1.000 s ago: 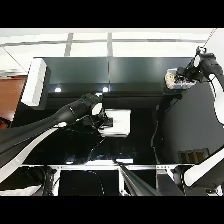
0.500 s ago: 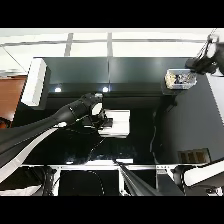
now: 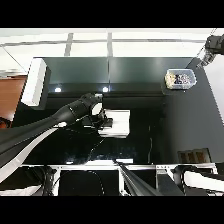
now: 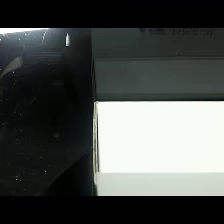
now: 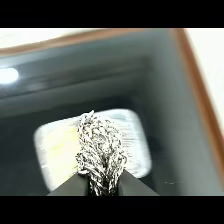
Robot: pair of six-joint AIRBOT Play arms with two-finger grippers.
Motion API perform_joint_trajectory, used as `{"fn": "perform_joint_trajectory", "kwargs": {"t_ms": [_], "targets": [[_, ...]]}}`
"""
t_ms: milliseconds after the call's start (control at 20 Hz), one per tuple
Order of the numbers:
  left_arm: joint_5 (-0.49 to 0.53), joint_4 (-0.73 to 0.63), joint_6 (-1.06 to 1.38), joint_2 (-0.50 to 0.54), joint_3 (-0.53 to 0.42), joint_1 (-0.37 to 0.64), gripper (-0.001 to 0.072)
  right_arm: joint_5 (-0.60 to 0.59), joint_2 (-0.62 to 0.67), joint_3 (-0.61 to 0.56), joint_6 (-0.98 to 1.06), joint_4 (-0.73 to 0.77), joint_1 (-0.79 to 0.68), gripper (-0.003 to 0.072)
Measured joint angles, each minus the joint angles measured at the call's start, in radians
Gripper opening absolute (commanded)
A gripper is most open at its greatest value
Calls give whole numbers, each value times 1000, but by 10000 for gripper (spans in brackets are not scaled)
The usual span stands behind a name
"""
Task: Fold the box and place the chain.
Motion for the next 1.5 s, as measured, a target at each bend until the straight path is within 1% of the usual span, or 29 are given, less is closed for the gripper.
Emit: {"fn": "perform_joint_trajectory", "kwargs": {"t_ms": [100,200,300,500,600,750,900,1100,1250,1450,1500], "targets": [[0,0,0,0,0,0,27,57,60,-10,-124,133,0,11],[0,0,0,0,0,0,27,122,135,-79,-211,238,0,11],[0,0,0,0,0,0,27,153,235,-215,-275,345,7,11],[-1,0,0,0,0,0,27,173,440,-566,-347,577,77,11],[-1,0,0,0,0,0,27,173,492,-702,-353,674,143,11],[-1,0,0,0,0,0,27,119,523,-839,-350,789,272,11],[-1,0,0,0,0,0,27,-14,495,-906,-289,859,405,12],[-1,0,0,0,0,0,27,-104,407,-937,-243,914,534,12],[-1,0,0,0,0,0,27,-156,358,-943,-229,929,577,13],[-1,0,0,0,0,0,27,-193,316,-946,-222,935,599,16],[0,0,0,0,0,0,27,-196,306,-946,-222,937,604,40]]}}
